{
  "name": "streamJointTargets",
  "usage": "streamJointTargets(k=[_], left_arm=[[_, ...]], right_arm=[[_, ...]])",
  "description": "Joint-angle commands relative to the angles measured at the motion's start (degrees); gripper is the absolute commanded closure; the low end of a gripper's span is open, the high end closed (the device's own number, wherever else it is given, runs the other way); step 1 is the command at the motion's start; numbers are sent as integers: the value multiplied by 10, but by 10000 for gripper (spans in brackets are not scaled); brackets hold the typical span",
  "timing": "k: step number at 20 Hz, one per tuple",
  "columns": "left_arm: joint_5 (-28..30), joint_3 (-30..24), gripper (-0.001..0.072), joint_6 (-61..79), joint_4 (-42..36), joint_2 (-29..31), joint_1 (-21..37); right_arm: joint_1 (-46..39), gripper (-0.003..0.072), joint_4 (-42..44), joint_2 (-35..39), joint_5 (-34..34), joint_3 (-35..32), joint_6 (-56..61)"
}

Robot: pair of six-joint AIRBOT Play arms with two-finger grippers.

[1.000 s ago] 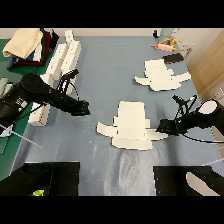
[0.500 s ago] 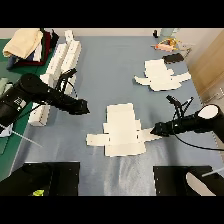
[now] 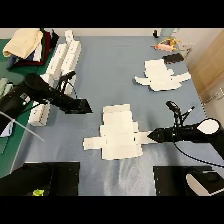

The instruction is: Fold the box.

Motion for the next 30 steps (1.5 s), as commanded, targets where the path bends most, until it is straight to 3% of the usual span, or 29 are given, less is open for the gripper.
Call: streamJointTargets(k=[1,5,8,19,20,21,22,24,26,30], left_arm=[[-6,0,63,117,-95,-75,1],[-9,0,63,238,-193,-175,1],[-44,13,63,292,-236,-226,1],[-90,98,65,322,-219,-309,-78],[-99,100,189,324,-218,-312,-79],[-113,101,406,340,-217,-314,-80],[-122,101,482,343,-217,-315,-81],[-143,101,484,355,-217,-315,-81],[-152,101,696,371,-217,-315,-81],[-151,101,696,390,-219,-315,-81]], right_arm=[[2,684,0,5,-5,-4,0],[2,684,-1,5,-5,-4,-1],[2,684,-2,5,0,-4,-6],[2,684,-2,5,2,-4,-6],[2,684,-2,5,2,-4,-6],[2,684,-3,5,2,-4,-6],[2,684,-4,5,1,-4,-6],[2,684,-5,5,1,-4,-6],[2,684,-7,5,0,-4,-6],[2,682,-7,5,-1,-4,-6]])
